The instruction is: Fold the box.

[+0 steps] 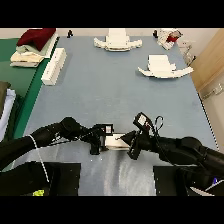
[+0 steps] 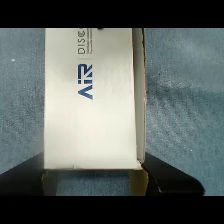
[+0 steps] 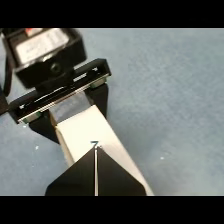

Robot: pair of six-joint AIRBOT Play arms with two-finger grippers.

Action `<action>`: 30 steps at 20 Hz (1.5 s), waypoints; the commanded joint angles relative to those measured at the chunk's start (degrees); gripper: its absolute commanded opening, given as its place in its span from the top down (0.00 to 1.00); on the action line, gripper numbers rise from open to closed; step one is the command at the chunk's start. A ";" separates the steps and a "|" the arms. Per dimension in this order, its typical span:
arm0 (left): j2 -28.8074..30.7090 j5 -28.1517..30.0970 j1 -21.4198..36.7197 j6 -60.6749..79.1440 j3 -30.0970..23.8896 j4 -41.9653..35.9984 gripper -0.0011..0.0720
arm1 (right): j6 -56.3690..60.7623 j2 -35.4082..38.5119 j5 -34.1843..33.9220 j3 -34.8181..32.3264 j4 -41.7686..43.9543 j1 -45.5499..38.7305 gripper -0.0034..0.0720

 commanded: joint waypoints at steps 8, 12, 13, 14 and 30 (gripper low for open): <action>-0.02 0.04 0.00 0.09 -0.02 0.04 0.37 | -17.14 -20.04 -38.91 31.95 -2.16 -29.29 0.95; -0.02 0.04 0.00 0.09 -0.02 0.07 0.37 | -18.43 -30.49 -42.99 41.42 -2.62 -36.00 0.95; -0.02 0.04 0.00 0.09 -0.02 0.04 0.38 | -18.43 -32.15 -44.17 42.91 -4.09 -36.26 0.95; -0.02 0.04 0.00 0.09 -0.02 0.04 0.38 | -18.43 -33.42 -44.89 43.87 -6.14 -36.26 0.95; 0.02 -0.35 0.00 -0.48 0.00 -0.17 0.37 | -18.43 -35.34 -44.87 44.50 -10.32 -36.26 0.95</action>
